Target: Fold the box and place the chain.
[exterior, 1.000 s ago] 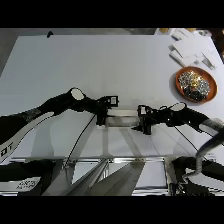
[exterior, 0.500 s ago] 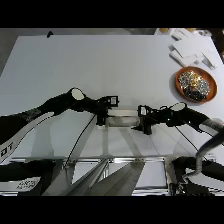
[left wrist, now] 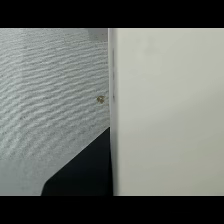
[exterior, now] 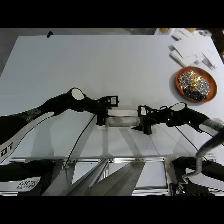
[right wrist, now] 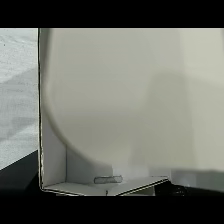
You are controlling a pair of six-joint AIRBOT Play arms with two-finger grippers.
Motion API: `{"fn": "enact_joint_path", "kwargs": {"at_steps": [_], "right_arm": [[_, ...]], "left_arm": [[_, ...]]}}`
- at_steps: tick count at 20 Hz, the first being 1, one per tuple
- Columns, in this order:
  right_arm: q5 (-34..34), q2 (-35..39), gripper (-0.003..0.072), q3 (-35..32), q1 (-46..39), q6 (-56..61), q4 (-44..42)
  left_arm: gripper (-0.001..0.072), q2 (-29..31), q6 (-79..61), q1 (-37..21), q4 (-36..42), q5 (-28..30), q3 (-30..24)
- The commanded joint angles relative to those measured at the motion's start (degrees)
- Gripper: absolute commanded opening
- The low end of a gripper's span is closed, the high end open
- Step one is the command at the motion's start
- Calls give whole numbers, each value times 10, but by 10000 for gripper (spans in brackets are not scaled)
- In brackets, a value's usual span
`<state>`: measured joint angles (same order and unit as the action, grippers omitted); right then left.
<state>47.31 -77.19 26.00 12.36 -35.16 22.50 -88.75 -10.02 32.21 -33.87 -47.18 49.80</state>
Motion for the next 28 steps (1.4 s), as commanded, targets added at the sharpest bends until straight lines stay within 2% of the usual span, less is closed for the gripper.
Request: {"fn": "enact_joint_path", "kwargs": {"at_steps": [1, 22, 23, 24, 25, 26, 28], "right_arm": [[-3, 0, 296, 1, 0, 2, -1], [7, 0, 298, 1, 0, 2, 0], [7, 0, 298, 1, 0, 2, 0], [7, 0, 298, 1, 0, 2, 0], [7, 0, 298, 1, 0, 2, 0], [7, 0, 298, 1, 0, 2, 0], [7, 0, 297, 1, 0, 2, 0]], "left_arm": [[11, 0, 0, 0, 0, 0, 0], [16, 0, 0, 0, 0, 0, 0], [117, 0, 0, 0, -1, -1, 0], [352, 1, 0, -1, -1, -2, 0], [556, 5, 0, -2, -2, -2, 0], [686, 12, 2, -2, -6, -2, 0], [687, 30, 12, -2, -14, -2, 0]]}}
